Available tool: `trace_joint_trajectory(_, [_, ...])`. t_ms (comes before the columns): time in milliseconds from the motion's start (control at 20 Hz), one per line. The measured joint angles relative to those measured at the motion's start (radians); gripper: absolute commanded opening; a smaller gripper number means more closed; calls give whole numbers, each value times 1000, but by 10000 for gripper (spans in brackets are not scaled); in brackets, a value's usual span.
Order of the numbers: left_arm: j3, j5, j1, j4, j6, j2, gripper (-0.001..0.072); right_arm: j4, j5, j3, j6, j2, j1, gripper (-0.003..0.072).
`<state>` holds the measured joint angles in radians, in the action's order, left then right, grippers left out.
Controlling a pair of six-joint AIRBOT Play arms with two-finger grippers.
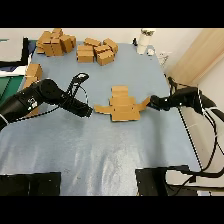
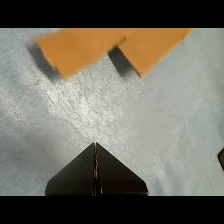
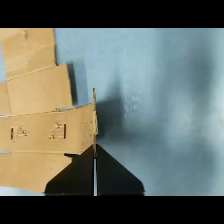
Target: Fold the box.
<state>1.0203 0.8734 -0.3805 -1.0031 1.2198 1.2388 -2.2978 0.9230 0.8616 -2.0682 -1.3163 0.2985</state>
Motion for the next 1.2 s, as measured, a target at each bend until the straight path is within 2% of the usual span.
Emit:
trace_joint_trajectory(50, [0,1,0,0,0,0,10,2,3,-21,0,13,-5,49])
trace_joint_trajectory(100, [0,1,0,0,0,0,10,3,6,-36,0,23,-8,184])
trace_joint_trajectory(150, [0,1,0,0,0,0,10,10,10,-44,0,29,-8,273])
trace_joint_trajectory(300, [0,1,0,1,0,0,10,33,7,-43,3,39,-12,289])
trace_joint_trajectory(400, [0,1,0,1,0,0,10,75,2,-23,21,42,-12,373])
trace_joint_trajectory(700, [0,0,0,1,0,0,9,155,23,94,52,-8,-12,374])
trace_joint_trajectory(950, [0,0,0,2,0,0,10,175,123,217,52,-138,-12,374])
trace_joint_trajectory(1200, [0,10,0,20,0,0,11,174,240,264,35,-226,-12,373])
